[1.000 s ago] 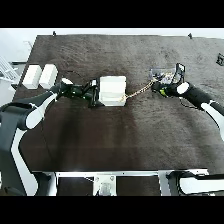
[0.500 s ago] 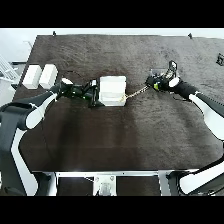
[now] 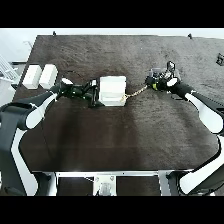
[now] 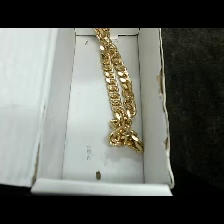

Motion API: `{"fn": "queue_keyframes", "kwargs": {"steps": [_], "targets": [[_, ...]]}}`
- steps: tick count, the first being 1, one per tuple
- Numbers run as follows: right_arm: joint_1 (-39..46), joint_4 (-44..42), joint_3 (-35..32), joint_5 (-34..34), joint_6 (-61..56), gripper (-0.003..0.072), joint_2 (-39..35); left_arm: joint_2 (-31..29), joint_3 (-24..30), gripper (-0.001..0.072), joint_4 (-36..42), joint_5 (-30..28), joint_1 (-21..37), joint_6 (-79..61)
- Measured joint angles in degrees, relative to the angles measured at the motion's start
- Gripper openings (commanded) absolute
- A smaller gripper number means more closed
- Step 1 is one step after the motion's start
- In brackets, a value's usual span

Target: Fold the box and place the chain.

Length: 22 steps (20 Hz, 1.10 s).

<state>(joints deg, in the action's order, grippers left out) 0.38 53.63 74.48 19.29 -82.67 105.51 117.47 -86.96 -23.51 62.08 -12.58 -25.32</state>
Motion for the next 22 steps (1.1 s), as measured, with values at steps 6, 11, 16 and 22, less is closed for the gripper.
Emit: {"fn": "queue_keyframes", "kwargs": {"steps": [6, 11, 16, 22], "targets": [[-0.8, 0.1, 0.0, -1.4, 0.7, 0.0009, 0.3, 0.0, 0.0, 0.0579, 0.0, 0.0, 0.0, 0.0], [-1.8, 0.0, -0.8, 0.6, -0.2, 0.0007, -2.9, 0.0, 0.0, 0.0579, 0.0, 0.0, 0.0, 0.0], [-2.9, -0.1, -3.1, 3.0, -1.0, 0.0007, -11.6, 0.0, 0.0, 0.0579, 0.0, 0.0, 0.0, 0.0], [-5.8, 1.9, -4.3, 6.4, -1.2, 0.0007, -24.1, 0.0, 0.0, 0.0579, 0.0, 0.1, 0.0, 0.0]]}}
